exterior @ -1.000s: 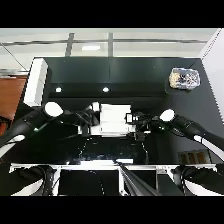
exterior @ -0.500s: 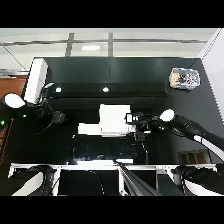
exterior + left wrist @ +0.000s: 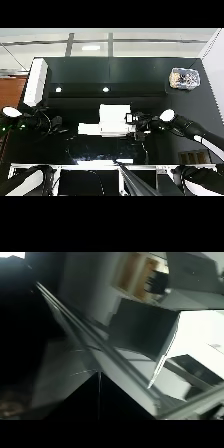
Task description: Fold the box and place the chain.
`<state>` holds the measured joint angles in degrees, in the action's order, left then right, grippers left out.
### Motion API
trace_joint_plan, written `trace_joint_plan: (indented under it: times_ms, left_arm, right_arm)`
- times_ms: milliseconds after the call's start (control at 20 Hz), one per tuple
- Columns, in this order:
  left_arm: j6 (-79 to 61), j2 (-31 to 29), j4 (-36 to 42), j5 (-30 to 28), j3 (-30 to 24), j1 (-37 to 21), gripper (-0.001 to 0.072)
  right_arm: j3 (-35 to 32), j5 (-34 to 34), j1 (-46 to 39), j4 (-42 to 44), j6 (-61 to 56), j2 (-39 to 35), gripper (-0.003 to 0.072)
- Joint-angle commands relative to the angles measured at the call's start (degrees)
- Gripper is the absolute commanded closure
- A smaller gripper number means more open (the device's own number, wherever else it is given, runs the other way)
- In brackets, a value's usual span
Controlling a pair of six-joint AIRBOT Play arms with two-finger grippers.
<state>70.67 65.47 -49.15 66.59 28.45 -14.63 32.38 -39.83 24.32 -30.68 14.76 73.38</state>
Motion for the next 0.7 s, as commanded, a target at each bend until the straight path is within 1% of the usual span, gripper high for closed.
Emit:
trace_joint_plan:
  times_ms: [0,50,150,250,300,450,650]
  left_arm:
    - [-3.9,4.7,7.9,-0.6,-0.9,-0.5,0.0686]
    - [-4.8,6.1,9.4,-1.2,-0.9,-0.3,0.0686]
    - [-6.2,8.7,9.9,-2.4,-0.9,1.7,0.0686]
    - [-9.3,11.3,10.7,-3.2,-0.9,6.3,0.0686]
    - [-11.8,12.2,12.5,-3.1,-0.9,8.5,0.0686]
    - [-19.1,13.0,19.9,-3.0,-0.2,13.1,0.0686]
    - [-19.6,13.0,19.9,-2.7,1.7,14.3,0.0686]
  right_arm:
    - [0.0,0.0,0.0,0.0,0.0,0.0,0.0448]
    - [0.0,0.0,0.0,0.0,0.0,0.0,0.0448]
    - [0.0,0.0,0.0,0.0,0.0,0.0,0.0448]
    - [0.0,0.0,0.0,0.0,0.0,0.0,0.0448]
    - [0.0,0.0,0.0,0.0,0.0,0.0,0.0448]
    - [0.0,0.0,0.0,0.0,0.0,0.0,0.0448]
    - [0.0,0.0,0.0,0.0,0.0,0.0,0.0448]
